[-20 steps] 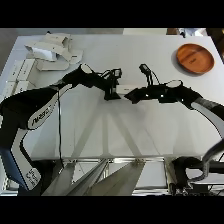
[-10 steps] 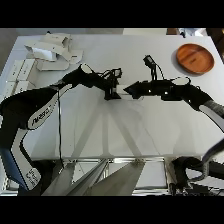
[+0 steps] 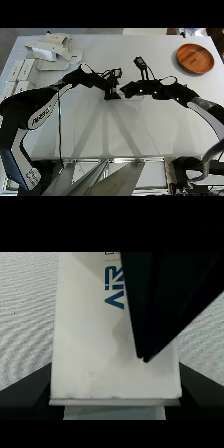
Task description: Fold the box and place the chain.
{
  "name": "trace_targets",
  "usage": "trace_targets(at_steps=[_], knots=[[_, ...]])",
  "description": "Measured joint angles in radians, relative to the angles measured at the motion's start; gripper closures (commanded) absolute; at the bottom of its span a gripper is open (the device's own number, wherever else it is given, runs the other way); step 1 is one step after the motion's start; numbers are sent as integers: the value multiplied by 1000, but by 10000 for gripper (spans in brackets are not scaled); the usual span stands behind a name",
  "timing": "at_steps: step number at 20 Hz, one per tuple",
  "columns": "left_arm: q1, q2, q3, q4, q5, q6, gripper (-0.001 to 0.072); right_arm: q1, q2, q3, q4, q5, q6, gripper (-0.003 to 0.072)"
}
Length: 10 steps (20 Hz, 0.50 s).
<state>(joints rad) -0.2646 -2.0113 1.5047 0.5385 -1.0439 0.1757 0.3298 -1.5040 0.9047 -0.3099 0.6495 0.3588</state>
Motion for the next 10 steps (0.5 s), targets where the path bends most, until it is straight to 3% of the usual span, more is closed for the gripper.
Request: trace_targets(at_steps=[10], knots=[[0, 0, 0, 0, 2, 0, 271, 11, -24, 9, -230, -35, 177, 672]])
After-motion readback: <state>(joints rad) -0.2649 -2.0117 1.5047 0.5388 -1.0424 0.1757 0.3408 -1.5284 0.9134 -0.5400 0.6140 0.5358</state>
